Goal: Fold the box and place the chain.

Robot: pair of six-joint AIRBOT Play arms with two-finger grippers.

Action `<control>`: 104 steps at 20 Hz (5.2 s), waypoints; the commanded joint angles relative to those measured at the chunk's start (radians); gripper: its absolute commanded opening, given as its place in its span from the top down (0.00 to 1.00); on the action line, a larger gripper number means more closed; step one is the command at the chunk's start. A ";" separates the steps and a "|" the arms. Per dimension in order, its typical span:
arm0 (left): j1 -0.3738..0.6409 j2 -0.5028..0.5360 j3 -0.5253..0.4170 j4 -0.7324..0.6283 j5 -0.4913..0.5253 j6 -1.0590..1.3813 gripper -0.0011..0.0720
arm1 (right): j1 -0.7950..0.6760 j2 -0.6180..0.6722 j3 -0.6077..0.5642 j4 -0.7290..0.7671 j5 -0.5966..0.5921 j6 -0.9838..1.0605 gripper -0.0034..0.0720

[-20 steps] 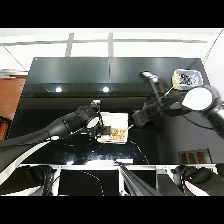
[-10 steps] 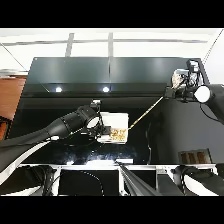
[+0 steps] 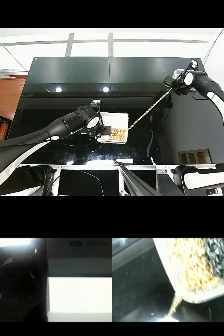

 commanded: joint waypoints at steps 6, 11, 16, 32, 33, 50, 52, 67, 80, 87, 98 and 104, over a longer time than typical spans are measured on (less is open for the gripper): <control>0.000 0.000 0.000 0.000 0.001 0.000 0.94 | -0.004 0.006 0.085 -0.003 0.128 -0.157 0.91; 0.000 0.000 0.000 0.000 0.001 0.000 0.94 | -0.003 0.286 0.085 0.101 0.349 -0.511 0.91; 0.000 0.000 0.000 0.000 0.000 0.000 0.94 | 0.033 0.588 0.085 0.411 0.644 -0.706 0.91; 0.000 0.000 0.000 0.000 0.001 0.000 0.94 | 0.607 0.634 -0.057 0.686 0.622 -0.690 0.91; 0.000 0.000 0.000 0.000 0.000 0.000 0.94 | 0.613 0.626 -0.081 0.687 0.611 -0.687 0.91; 0.000 0.000 0.000 0.000 -0.004 0.000 0.94 | 0.450 0.621 -0.237 0.866 0.589 -0.887 0.91; 0.000 0.000 0.000 0.000 -0.003 0.000 0.94 | 0.464 0.621 -0.237 0.880 0.560 -0.888 0.91; 0.000 0.000 0.000 0.000 -0.003 0.000 0.94 | 0.245 0.640 -0.395 0.806 0.541 -1.134 0.24; 0.000 0.000 0.000 0.000 -0.004 0.000 0.94 | 0.484 0.615 -0.742 0.679 0.081 -1.860 0.01; 0.000 0.000 0.000 0.000 -0.004 0.000 0.94 | 0.485 0.536 -0.742 0.929 0.069 -2.200 0.01; 0.000 0.000 0.000 0.000 -0.004 0.000 0.94 | 0.499 0.460 -0.742 0.985 0.068 -2.303 0.03; 0.000 0.000 0.000 0.000 -0.004 0.000 0.94 | 0.528 0.461 -0.742 0.984 0.075 -2.273 0.76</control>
